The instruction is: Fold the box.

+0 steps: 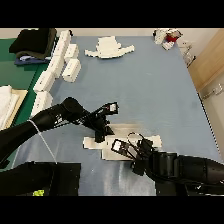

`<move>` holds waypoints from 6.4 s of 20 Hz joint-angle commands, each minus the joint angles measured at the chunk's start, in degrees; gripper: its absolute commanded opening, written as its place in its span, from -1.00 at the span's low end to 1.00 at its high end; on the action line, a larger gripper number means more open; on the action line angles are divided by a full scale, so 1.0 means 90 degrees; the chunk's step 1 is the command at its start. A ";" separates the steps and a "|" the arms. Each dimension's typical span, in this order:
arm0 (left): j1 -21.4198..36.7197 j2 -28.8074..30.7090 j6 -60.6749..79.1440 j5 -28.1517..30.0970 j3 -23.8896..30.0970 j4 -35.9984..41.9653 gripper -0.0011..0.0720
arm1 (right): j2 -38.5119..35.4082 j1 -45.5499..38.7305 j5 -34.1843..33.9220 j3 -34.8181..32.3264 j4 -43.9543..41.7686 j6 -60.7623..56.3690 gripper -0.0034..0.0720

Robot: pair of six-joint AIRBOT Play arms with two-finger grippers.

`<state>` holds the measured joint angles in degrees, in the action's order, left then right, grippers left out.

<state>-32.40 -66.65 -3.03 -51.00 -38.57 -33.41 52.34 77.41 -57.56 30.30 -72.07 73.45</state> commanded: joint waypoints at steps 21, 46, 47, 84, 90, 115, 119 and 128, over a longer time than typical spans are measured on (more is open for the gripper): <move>-0.0002 0.0002 0.0000 -0.0002 -0.0005 0.0000 -0.94 | -0.1343 -0.2924 0.1100 -0.0342 -0.1948 0.4167 1.00; -0.0002 0.0002 0.0000 -0.0002 -0.0005 0.0000 -0.94 | -0.0233 -0.5617 0.0733 -0.0619 -0.6302 1.0195 0.99; -0.0002 0.0002 0.0000 0.0000 -0.0005 0.0000 -0.94 | -0.0202 -0.5610 0.0697 -0.0629 -0.6309 1.0195 0.99; -0.0002 0.0002 0.0000 0.0000 -0.0005 0.0000 -0.94 | 0.0233 -0.5416 0.1501 -0.1061 -0.6224 1.0965 0.45; -0.0002 0.0002 0.0000 -0.0002 -0.0005 0.0000 -0.94 | 0.0233 -0.5416 0.1506 -0.1059 -0.6212 1.0965 0.45; 0.0000 0.0002 -0.0007 0.0002 -0.0005 0.0136 -0.10 | 0.0233 -0.5418 0.1506 -0.1061 -0.6210 1.0962 0.45; 0.0002 0.0202 -0.1027 -0.0029 -0.0007 -0.0257 0.18 | 0.0233 -0.5418 0.1506 -0.1061 -0.6210 1.0965 0.45; -0.0073 0.1192 -0.5399 -0.1923 0.0007 -0.2067 -0.94 | 0.0233 -0.5418 0.1506 -0.1061 -0.6210 1.0962 0.45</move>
<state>-32.62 -57.21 -40.66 -61.36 -38.57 -52.60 54.41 28.69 -44.03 20.78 -127.94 172.13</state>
